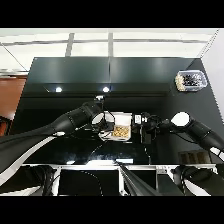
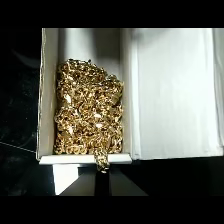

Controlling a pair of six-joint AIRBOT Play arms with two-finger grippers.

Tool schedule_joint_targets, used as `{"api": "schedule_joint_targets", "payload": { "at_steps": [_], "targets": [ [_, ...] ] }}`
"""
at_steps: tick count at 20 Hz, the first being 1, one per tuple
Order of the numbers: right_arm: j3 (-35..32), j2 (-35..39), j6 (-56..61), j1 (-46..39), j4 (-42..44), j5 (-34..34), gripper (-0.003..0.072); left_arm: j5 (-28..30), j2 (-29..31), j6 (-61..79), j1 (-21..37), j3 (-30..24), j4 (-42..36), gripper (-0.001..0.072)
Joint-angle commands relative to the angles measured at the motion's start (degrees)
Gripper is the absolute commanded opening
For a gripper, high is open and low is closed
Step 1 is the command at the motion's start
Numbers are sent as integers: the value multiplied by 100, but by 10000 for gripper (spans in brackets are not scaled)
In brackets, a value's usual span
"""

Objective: Fold the box and place the chain.

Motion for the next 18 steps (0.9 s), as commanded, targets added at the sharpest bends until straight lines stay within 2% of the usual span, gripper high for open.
{"api": "schedule_joint_targets", "payload": {
  "at_steps": [1,3,5,7,8,10,12,13,14,16,18],
  "targets": [
    [20,221,656,-140,-262,-7,10,0,-2,0,2,4,2,27],
    [107,507,1593,-251,-824,57,6,2,-2,0,2,4,0,27],
    [271,802,2365,-273,-1043,413,6,2,-2,0,2,4,0,27],
    [433,881,2824,-245,-417,918,8,2,-2,0,2,4,0,27],
    [435,881,2966,-203,26,949,9,2,-2,0,2,4,0,27],
    [435,879,3257,-11,479,732,25,2,-2,0,2,4,0,27],
    [435,870,3676,208,564,494,43,2,-2,0,2,4,0,27],
    [435,870,3821,271,553,450,320,2,-2,0,2,4,0,27],
    [437,870,3864,256,529,452,383,0,-2,0,2,4,0,27],
    [487,905,4159,39,157,466,383,0,-2,0,2,4,0,27],
    [629,1019,4557,-455,-422,782,383,9,-2,0,2,4,2,27]
  ]
}}
